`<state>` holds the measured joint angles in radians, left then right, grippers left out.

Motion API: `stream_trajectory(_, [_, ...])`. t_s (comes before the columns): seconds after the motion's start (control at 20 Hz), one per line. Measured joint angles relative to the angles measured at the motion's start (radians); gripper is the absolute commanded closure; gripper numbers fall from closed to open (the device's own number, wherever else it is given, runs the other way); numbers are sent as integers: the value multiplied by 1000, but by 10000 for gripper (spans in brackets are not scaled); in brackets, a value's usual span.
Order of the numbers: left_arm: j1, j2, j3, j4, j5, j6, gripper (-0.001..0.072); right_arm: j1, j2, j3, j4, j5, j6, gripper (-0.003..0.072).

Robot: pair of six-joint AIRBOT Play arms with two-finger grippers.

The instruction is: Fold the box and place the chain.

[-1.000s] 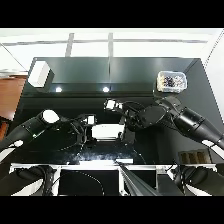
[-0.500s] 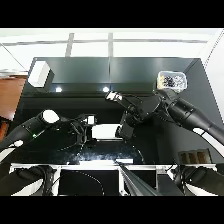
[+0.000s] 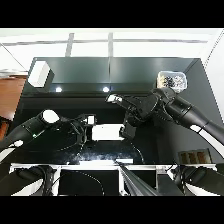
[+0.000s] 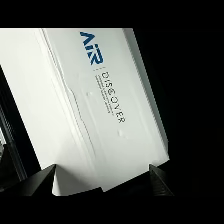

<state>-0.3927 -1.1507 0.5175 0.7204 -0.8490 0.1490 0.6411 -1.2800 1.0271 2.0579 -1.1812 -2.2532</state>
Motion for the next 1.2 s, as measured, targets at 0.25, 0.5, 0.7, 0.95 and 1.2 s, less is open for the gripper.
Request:
stream_trajectory(0.25, [0, 0, 0, 0, 0, 0, 223, 11, -1, 0, -11, -32, -31, -24])
stream_trajectory(0.5, [0, 0, 0, 0, -2, 0, 224, 20, 0, 0, -12, -61, -40, -24])
stream_trajectory(0.7, [0, 0, 0, 0, -9, -1, 224, 22, 1, 13, -24, -71, -44, -24])
stream_trajectory(0.95, [0, 0, 0, 0, -17, 0, 223, 28, 1, 37, -43, -48, -99, -24])
stream_trajectory(1.2, [0, -1, 0, 0, -18, 0, 223, 40, -3, 39, -47, -12, -179, -31])
